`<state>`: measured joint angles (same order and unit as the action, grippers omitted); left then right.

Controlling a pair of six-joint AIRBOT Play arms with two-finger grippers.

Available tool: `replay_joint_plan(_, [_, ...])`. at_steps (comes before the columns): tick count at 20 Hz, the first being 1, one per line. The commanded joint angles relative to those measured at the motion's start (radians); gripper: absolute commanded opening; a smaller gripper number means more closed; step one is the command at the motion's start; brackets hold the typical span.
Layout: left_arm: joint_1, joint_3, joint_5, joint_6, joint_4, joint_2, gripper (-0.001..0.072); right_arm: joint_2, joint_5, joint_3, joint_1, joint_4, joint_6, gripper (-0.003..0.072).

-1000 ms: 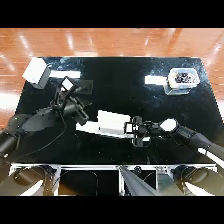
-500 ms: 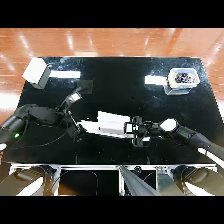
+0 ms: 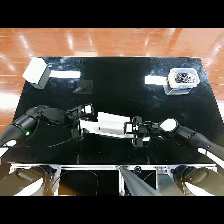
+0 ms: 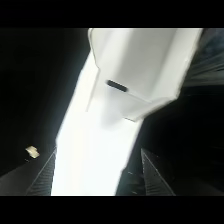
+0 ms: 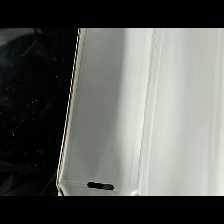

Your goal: Fold the box and place the chain.

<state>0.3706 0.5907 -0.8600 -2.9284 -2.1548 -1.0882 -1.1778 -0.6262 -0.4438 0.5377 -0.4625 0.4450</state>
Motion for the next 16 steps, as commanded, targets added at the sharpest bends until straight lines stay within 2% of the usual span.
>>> replay_joint_plan(1, [0.025,0.001,0.081,-0.075,-0.007,-0.005,0.0612,-0.001,0.001,0.000,0.000,0.001,-0.001,0.0560])
replay_joint_plan(7, [0.134,0.001,0.135,-0.075,0.004,-0.089,0.0610,-0.001,0.001,0.000,0.000,0.001,-0.001,0.0560])
replay_joint_plan(10, [0.154,0.001,0.169,-0.075,0.002,-0.106,0.0606,-0.001,0.001,0.000,0.000,0.001,-0.001,0.0559])
replay_joint_plan(12, [0.154,0.001,0.159,-0.075,-0.005,-0.106,0.0537,-0.001,0.001,0.000,0.000,0.001,-0.001,0.0559])
replay_joint_plan(13, [0.154,0.001,0.147,-0.075,-0.005,-0.106,0.0530,-0.001,0.001,0.000,0.000,0.001,-0.001,0.0560])
replay_joint_plan(15, [0.154,0.001,0.118,-0.075,-0.011,-0.106,0.0418,-0.001,0.001,0.000,0.000,0.001,-0.001,0.0560])
replay_joint_plan(16, [0.154,0.001,0.110,-0.075,-0.025,-0.106,0.0409,-0.001,0.001,0.000,0.000,0.001,-0.001,0.0560])
